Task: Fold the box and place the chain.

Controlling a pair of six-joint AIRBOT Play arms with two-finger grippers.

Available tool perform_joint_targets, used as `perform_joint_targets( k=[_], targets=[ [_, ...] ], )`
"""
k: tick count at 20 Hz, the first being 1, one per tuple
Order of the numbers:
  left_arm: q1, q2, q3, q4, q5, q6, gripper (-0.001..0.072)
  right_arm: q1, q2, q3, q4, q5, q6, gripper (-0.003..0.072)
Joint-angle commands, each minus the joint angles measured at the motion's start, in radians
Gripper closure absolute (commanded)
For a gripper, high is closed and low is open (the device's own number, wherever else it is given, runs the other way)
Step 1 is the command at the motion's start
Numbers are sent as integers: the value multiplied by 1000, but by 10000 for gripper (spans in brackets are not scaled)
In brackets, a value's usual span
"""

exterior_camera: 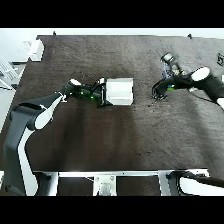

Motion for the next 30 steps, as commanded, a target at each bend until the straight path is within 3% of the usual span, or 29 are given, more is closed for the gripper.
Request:
perform_joint_targets(
  k=[1, 5, 8, 15, 25, 27, 30],
  targets=[
    [0, 1, 1, 0, 0, 0, 236, 2, 172, 34, 155, -3, 26, 676],
    [0, 1, 1, 1, 0, 0, 236, 53, 260, 49, 334, -3, 26, 677],
    [0, 1, 1, 0, 0, 0, 236, 153, 262, 54, 365, -17, 25, 677],
    [0, 1, 1, 0, 0, 0, 236, 414, 233, 54, 364, -179, 24, 677],
    [0, 1, 1, 0, 0, 0, 236, 395, -151, 33, 362, -235, -10, 677],
    [0, 1, 1, 0, 0, 0, 236, 378, -197, 33, 361, -282, -10, 677],
    [0, 1, 1, 0, 0, 0, 236, 363, -231, 32, 360, -235, -10, 670]
  ],
)
